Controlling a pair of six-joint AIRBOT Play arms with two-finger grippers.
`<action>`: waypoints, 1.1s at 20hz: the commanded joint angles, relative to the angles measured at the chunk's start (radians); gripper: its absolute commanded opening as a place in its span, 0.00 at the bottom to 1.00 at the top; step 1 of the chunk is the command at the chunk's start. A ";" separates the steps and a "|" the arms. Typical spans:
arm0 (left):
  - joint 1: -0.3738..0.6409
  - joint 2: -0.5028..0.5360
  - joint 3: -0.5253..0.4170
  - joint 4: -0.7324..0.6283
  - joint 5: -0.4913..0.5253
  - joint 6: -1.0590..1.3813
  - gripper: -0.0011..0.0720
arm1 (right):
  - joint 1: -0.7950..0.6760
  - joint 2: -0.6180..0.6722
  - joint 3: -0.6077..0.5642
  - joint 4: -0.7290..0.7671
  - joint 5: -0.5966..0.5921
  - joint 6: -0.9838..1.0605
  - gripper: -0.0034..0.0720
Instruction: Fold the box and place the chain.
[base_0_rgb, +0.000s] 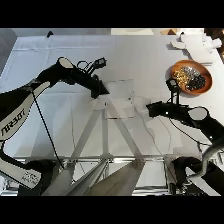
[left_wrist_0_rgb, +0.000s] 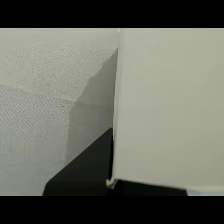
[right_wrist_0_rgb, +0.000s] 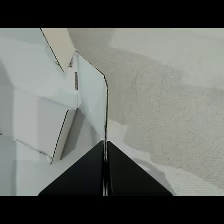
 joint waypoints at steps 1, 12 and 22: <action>0.000 0.001 0.001 0.001 -0.006 0.018 0.03 | 0.001 0.001 -0.001 0.000 0.000 0.000 0.06; 0.000 0.002 0.001 0.002 -0.005 0.018 0.03 | 0.001 0.001 -0.001 0.000 0.000 0.000 0.06; 0.000 0.002 0.001 -0.002 -0.005 0.018 0.03 | 0.001 0.001 0.000 0.002 0.012 0.001 0.23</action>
